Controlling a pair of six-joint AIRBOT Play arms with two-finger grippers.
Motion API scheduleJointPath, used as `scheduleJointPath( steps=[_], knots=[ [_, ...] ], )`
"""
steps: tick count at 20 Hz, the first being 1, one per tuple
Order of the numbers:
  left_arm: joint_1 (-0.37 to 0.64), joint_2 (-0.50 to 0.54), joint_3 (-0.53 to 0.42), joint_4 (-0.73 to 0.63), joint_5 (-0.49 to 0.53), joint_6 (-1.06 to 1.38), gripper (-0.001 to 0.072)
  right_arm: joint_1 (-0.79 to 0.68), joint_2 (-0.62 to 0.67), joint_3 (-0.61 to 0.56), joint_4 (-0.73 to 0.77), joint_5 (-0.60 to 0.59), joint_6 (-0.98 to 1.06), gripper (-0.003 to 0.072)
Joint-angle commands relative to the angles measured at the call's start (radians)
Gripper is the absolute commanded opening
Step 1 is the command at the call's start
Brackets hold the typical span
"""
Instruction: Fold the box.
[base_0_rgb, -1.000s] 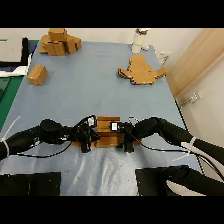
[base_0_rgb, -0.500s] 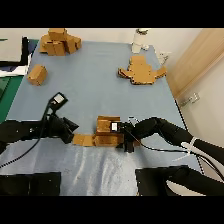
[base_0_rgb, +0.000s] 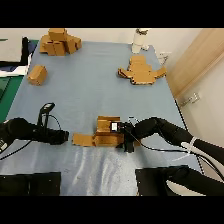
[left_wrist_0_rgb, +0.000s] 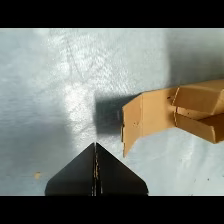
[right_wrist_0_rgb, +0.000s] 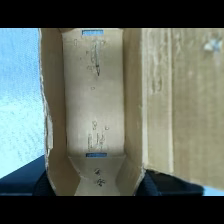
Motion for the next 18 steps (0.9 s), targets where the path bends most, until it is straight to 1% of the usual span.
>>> scheduleJointPath(
  steps=[1, 4, 7, 12, 15, 18],
  knots=[
    [-0.094, -0.106, -0.003, -0.061, 0.071, -0.036, 0.0013, 0.000, 0.000, -0.001, 0.001, 0.000, 0.000, 0.0569],
    [-0.176, -0.141, -0.002, -0.098, 0.156, -0.037, 0.0013, 0.000, 0.000, -0.001, 0.001, 0.000, 0.000, 0.0569],
    [-0.197, -0.140, -0.003, -0.144, 0.193, -0.024, 0.0013, 0.000, 0.000, -0.001, 0.000, 0.000, 0.000, 0.0569],
    [-0.196, -0.140, -0.003, -0.286, 0.176, 0.131, 0.0013, 0.000, 0.000, -0.001, 0.000, 0.000, 0.000, 0.0569],
    [-0.196, -0.140, -0.003, -0.292, 0.143, 0.148, 0.0013, 0.000, 0.000, -0.001, 0.000, 0.000, 0.000, 0.0569],
    [-0.196, -0.140, -0.003, -0.311, 0.140, 0.181, 0.0014, 0.000, 0.000, -0.001, 0.000, 0.000, 0.000, 0.0569]
  ],
)
